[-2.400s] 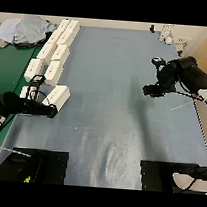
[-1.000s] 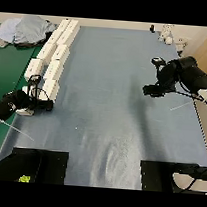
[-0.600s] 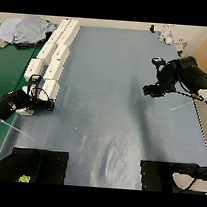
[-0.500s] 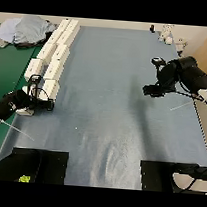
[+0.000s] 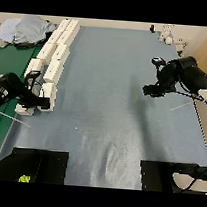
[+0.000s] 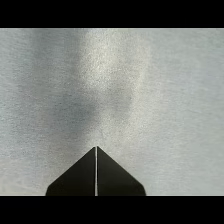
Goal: Fold the box.
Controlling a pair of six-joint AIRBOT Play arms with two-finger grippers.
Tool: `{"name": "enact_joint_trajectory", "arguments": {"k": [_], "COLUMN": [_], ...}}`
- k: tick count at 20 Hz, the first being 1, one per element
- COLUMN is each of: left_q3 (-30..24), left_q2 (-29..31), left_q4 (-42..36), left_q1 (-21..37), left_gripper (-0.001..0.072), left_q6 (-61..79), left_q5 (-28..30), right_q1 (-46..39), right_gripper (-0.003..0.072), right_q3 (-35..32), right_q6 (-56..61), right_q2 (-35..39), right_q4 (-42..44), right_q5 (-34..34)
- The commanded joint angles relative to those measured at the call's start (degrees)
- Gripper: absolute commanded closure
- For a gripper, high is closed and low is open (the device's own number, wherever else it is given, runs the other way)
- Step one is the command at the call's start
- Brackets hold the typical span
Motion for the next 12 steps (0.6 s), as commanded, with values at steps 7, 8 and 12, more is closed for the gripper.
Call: {"name": "enact_joint_trajectory", "arguments": {"k": [7,8,12], "left_q3": [15.43,17.42,23.26], "left_q2": [0.04,0.04,0.02], "left_q4": [1.36,1.29,-2.95], "left_q1": [0.02,0.02,-0.04], "left_gripper": [0.0014,0.0015,0.0699], "left_q6": [-4.31,-5.7,-9.09], "left_q5": [-21.57,-23.87,-28.61], "right_q1": [-0.04,-0.04,-0.04], "right_gripper": [0.0675,0.0675,0.0675], "right_q3": [0.04,0.04,0.04], "right_q6": [0.02,0.02,0.02], "right_q2": [-0.04,-0.04,-0.04], "right_q4": [0.0,0.02,0.02], "right_q5": [0.02,0.02,0.02]}}
